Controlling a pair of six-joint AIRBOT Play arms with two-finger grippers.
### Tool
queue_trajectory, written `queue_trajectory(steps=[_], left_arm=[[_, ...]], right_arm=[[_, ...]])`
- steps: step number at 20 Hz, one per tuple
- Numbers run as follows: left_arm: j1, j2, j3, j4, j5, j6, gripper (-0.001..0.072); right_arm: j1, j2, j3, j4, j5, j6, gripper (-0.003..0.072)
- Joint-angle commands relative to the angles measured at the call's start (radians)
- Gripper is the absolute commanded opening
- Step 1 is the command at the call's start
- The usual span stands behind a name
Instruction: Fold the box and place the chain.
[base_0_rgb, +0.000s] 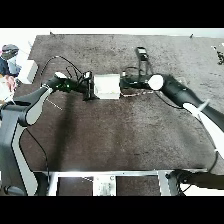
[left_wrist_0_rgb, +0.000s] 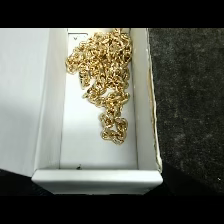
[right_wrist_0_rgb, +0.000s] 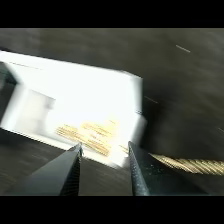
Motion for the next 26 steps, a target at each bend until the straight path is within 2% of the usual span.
queue_trajectory(steps=[1, 4, 7, 10, 16, 17, 18, 20, 21, 22, 26], left_arm=[[-0.001, 0.000, 0.000, 0.000, 0.000, 0.000, 0.0288], [-0.001, 0.000, 0.000, 0.000, 0.000, 0.000, 0.0289], [-0.001, 0.000, 0.000, 0.000, 0.000, 0.000, 0.0288], [-0.001, 0.000, 0.000, 0.000, 0.000, 0.000, 0.0288], [-0.001, 0.000, 0.000, 0.000, 0.000, 0.000, 0.0288], [-0.001, 0.000, 0.000, 0.000, 0.000, 0.000, 0.0288], [-0.001, 0.000, 0.000, 0.000, 0.000, 0.000, 0.0289], [-0.001, 0.000, 0.000, 0.000, -0.001, 0.000, 0.0288], [-0.001, 0.000, 0.000, 0.000, -0.001, 0.000, 0.0289], [-0.001, 0.000, 0.000, 0.000, -0.001, 0.000, 0.0288], [-0.001, 0.000, 0.000, 0.000, -0.001, 0.000, 0.0289]], right_arm=[[-0.149, 0.094, -0.130, -0.015, 0.045, 0.058, 0.0343], [-0.271, 0.092, -0.220, -0.015, 0.018, 0.133, 0.0343], [-0.332, 0.006, -0.231, -0.002, -0.035, 0.170, 0.0373], [-0.334, -0.076, -0.227, 0.055, -0.129, 0.169, 0.0372], [-0.334, -0.150, -0.225, 0.158, -0.315, 0.170, 0.0370], [-0.334, -0.164, -0.219, 0.172, -0.332, 0.170, 0.0370], [-0.334, -0.185, -0.201, 0.180, -0.332, 0.169, 0.0339], [-0.331, -0.227, -0.157, 0.180, -0.323, 0.170, 0.0340], [-0.325, -0.236, -0.146, 0.179, -0.327, 0.168, 0.0283], [-0.316, -0.237, -0.141, 0.179, -0.329, 0.161, 0.0048], [-0.254, -0.193, -0.141, 0.175, -0.285, 0.157, 0.0014]])
